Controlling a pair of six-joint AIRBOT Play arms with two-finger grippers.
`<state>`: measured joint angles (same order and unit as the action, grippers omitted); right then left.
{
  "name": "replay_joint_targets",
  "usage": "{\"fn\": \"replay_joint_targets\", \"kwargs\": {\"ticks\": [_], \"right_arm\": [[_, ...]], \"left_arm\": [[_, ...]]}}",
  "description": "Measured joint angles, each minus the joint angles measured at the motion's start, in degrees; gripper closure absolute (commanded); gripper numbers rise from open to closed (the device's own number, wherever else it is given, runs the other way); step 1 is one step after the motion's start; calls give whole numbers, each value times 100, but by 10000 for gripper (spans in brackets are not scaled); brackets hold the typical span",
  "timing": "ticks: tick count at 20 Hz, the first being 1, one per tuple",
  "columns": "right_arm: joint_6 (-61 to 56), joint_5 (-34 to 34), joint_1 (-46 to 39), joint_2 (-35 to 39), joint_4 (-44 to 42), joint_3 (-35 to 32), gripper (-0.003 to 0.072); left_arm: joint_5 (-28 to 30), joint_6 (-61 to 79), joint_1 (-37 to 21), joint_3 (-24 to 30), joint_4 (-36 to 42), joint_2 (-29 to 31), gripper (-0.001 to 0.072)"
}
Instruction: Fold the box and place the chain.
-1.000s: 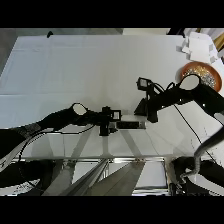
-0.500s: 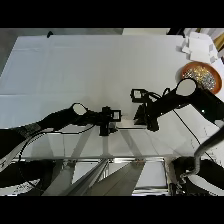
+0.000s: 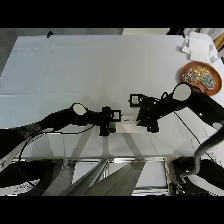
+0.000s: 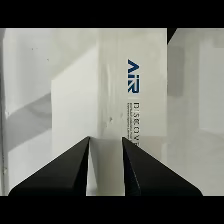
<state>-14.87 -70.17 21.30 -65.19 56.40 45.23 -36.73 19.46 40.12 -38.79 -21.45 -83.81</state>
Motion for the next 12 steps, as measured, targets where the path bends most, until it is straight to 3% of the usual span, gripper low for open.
{"fn": "replay_joint_targets", "kwargs": {"ticks": [3,5,12], "right_arm": [[-17,15,4,2,7,-2,480],[-28,-4,50,9,-122,-2,425],[-337,275,610,15,-22,-2,425]], "left_arm": [[0,0,0,0,2,0,435],[0,2,0,0,0,0,435],[0,2,0,0,0,0,435]]}}
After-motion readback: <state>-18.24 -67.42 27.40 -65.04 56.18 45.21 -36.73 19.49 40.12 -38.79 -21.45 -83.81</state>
